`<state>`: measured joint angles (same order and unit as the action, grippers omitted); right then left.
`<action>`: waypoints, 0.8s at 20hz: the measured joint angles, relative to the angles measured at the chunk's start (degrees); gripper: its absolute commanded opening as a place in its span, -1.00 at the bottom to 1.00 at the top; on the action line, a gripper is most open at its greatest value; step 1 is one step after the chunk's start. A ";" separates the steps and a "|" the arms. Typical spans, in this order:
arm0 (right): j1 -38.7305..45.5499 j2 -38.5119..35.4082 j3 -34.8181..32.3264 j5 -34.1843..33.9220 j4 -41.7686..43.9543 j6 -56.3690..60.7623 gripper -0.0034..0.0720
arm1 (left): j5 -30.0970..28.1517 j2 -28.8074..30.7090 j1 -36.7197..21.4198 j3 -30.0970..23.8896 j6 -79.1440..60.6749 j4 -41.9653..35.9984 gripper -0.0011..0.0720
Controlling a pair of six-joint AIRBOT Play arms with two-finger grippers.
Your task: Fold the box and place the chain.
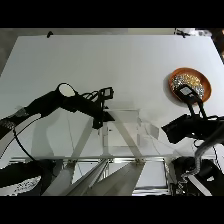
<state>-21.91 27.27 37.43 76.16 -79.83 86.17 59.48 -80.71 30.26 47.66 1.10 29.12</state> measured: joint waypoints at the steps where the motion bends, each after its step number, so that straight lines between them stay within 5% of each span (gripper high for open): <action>1: 0.00 -0.74 0.02 0.15 -0.35 0.31 0.20 | -1.77 -0.13 0.81 -0.50 -1.51 -0.46 -0.96; 7: 0.00 -2.40 0.04 -1.51 -1.05 0.87 0.20 | -9.99 -1.62 3.32 -1.62 -5.35 -1.16 -0.96; 16: 0.00 -2.62 -0.52 -3.58 -1.20 1.01 0.20 | -14.34 -4.28 3.74 -1.77 -6.78 -1.42 -0.95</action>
<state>-21.91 24.64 36.91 72.58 -81.03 87.18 45.15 -84.99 34.00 45.89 -5.67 27.70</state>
